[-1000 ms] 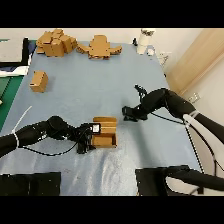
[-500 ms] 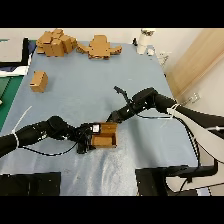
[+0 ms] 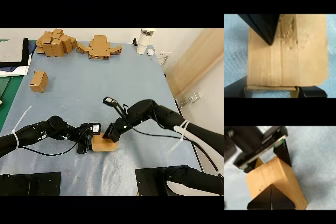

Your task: Fold the box.

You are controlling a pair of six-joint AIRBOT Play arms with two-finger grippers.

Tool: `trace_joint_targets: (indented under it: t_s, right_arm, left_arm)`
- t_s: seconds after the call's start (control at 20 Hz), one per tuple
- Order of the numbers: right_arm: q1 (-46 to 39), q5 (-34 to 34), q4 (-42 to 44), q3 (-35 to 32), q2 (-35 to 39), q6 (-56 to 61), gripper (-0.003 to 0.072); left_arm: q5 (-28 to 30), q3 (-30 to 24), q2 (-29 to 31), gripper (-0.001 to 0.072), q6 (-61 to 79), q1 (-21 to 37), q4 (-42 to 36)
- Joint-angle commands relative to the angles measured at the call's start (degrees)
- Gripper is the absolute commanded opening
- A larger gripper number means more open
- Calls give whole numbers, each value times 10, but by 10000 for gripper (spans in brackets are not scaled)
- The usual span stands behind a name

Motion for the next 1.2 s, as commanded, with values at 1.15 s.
trace_joint_targets:
  t_s: [1.15]
  right_arm:
    - [229,329,-277,-169,188,-3,4]
  left_arm:
    - [0,0,0,600,0,0,0]
